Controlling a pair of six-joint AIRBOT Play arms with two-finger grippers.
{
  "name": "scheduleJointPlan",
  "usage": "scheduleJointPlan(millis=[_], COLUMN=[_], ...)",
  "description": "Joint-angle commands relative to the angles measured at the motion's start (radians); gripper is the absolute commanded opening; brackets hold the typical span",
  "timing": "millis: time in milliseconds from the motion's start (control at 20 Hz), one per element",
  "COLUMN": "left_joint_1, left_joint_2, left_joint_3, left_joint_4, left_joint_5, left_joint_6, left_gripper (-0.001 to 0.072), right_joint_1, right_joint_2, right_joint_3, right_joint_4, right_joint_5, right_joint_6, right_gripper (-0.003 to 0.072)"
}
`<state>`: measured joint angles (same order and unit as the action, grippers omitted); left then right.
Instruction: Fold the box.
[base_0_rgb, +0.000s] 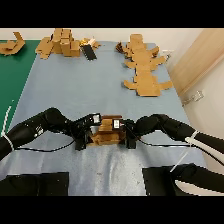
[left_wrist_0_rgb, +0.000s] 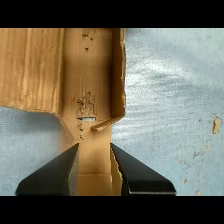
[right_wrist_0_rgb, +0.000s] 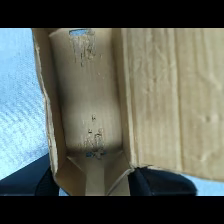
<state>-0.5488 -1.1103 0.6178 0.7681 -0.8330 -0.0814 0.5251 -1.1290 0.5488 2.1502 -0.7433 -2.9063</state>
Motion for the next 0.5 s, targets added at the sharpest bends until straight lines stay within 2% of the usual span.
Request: scheduleJointPlan(millis=[0,150,450], left_joint_1=[-0.017,-0.017,-0.024], left_joint_2=[-0.009,-0.009,-0.027], left_joint_3=[0.001,0.001,0.024], left_joint_4=[0.031,0.087,0.072], left_joint_5=[0.022,0.030,0.066], left_joint_6=[0.002,-0.042,-0.044], left_gripper=[0.0294,0.0294,0.0293], right_joint_1=[0.000,0.000,0.000], right_joint_2=[0.000,0.000,0.000], right_joint_3=[0.000,0.000,0.000], right_joint_4=[0.001,0.000,0.000], right_joint_5=[0.000,0.000,0.000], right_joint_6=[0.000,0.000,0.000], right_gripper=[0.0502,0.0502,0.0502])
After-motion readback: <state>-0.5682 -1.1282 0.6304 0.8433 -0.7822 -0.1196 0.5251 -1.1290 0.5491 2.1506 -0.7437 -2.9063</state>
